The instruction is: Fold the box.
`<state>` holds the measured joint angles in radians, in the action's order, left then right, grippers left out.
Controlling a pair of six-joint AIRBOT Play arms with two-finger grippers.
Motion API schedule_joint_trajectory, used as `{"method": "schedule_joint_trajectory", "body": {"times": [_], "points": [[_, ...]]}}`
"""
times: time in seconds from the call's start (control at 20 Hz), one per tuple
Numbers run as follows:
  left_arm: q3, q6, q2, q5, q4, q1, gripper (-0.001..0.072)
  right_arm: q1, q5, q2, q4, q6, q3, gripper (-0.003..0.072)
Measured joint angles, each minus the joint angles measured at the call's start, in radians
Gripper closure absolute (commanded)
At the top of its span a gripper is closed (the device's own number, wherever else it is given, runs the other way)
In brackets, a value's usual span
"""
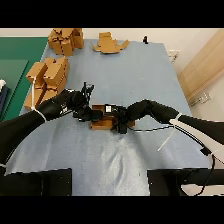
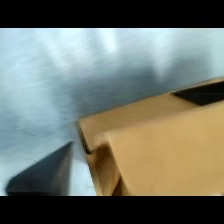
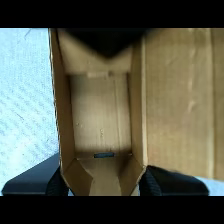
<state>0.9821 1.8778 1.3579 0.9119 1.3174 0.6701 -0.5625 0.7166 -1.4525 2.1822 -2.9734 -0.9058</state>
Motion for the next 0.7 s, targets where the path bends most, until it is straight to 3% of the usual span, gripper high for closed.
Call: {"method": "schedule_joint_trajectory", "body": {"times": [0.1,0.2,0.25,0.55,0.6,0.65,0.7], "points": [[0.01,0.05,0.018,0.02,0.03,0.018,0.033,0.0,0.0,0.0,0.001,0.0,0.0,0.047],[0.028,0.092,0.043,0.039,0.056,0.043,0.0439,0.0,0.0,0.0,0.004,-0.001,0.0,0.047],[0.042,0.117,0.056,0.055,0.077,0.06,0.07,0.0,0.0,0.0,0.006,-0.001,0.0,0.047],[0.143,0.222,0.12,0.123,0.213,0.142,0.0691,0.001,-0.003,0.0,0.012,0.007,0.0,0.047],[0.152,0.227,0.124,0.133,0.22,0.148,0.0648,0.001,-0.003,0.0,0.012,0.006,0.0,0.047],[0.159,0.225,0.129,0.136,0.224,0.153,0.0296,0.0,-0.003,0.0,0.01,0.001,0.0,0.047],[0.165,0.225,0.13,0.13,0.217,0.158,0.0183,0.0,-0.004,0.0,0.009,-0.003,-0.001,0.047]]}}
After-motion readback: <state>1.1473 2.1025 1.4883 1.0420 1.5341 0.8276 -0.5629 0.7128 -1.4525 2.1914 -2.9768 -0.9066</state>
